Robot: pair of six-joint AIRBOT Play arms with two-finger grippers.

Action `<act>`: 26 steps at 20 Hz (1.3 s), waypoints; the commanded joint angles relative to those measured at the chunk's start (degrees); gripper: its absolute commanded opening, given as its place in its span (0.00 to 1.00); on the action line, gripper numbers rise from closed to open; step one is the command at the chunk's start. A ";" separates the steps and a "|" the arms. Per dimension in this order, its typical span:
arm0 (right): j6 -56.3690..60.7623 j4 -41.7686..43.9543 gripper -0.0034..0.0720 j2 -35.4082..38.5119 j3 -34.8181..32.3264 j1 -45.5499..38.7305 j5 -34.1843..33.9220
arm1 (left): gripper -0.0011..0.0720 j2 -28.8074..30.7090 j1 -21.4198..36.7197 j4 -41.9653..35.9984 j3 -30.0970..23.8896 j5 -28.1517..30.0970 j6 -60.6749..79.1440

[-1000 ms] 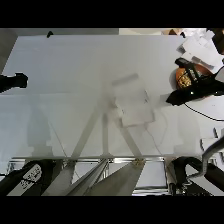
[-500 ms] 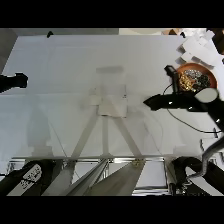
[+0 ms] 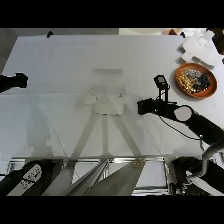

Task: Fold the box and place the chain.

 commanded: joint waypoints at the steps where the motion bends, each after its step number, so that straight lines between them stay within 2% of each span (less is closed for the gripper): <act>1: 2.40 -1.55 0.05 -1.57 -1.42 1.03 -2.99 | 0.97 0.02 0.02 0.00 -0.02 0.02 0.00; 19: 2.82 -1.57 0.06 -2.08 -1.40 1.01 -3.13 | 0.97 0.02 0.02 0.00 -0.02 0.02 0.00; 22: 2.82 -1.57 0.06 -2.08 -1.42 1.01 -3.13 | 0.97 0.02 0.02 -6.49 -0.02 -0.24 0.00; 24: 2.82 -1.57 0.06 -2.08 -1.40 1.01 -3.13 | 0.97 0.02 0.02 -11.56 -0.02 -2.51 -0.02; 25: 2.82 -1.57 0.06 -2.08 -1.40 1.01 -3.13 | 0.91 0.02 -0.15 -14.05 -0.02 -3.85 0.09; 26: 2.82 -1.57 0.06 -2.08 -1.40 1.01 -3.13 | 0.79 0.02 -0.98 -14.56 -0.02 -5.01 1.01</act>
